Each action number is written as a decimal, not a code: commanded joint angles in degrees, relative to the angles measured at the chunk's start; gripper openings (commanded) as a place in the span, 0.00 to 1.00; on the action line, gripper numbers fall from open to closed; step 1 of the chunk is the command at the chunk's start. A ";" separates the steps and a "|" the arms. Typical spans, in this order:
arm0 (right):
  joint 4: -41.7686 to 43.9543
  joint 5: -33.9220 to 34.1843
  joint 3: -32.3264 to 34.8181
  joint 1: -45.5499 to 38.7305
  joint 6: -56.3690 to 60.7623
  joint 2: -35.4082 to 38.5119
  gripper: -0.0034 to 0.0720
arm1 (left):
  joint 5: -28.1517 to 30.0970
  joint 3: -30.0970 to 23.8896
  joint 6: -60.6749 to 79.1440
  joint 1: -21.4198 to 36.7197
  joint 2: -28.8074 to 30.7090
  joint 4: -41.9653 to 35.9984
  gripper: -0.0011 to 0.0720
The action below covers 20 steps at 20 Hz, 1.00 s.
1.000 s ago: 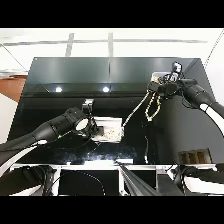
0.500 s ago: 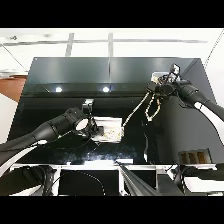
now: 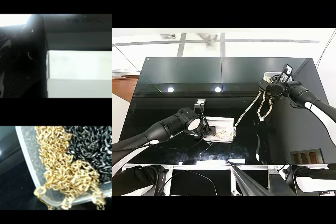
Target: Fold the box and place the chain.
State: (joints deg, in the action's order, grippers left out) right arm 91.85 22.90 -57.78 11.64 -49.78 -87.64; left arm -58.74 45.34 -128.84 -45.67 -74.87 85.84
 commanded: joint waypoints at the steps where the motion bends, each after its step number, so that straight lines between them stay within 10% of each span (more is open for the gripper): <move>1: -0.66 -0.46 -0.07 0.02 1.16 -0.15 0.37 | 0.00 0.02 0.04 0.00 -0.02 0.00 0.06; 6: -0.42 -0.04 -0.04 0.04 1.18 -0.20 0.08 | -0.02 0.02 0.02 0.00 -0.02 0.00 0.06; 13: -0.35 8.24 -0.07 0.00 -3.50 3.13 0.08 | -0.02 0.02 0.02 0.00 -0.02 0.00 0.06; 20: 0.24 11.72 -0.35 -0.55 -10.47 21.53 0.08 | -0.04 0.02 0.02 0.00 -0.02 0.00 0.06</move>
State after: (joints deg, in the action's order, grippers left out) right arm 91.88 33.15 -57.84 11.33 -56.40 -73.34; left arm -58.83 45.34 -128.84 -45.67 -74.85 85.82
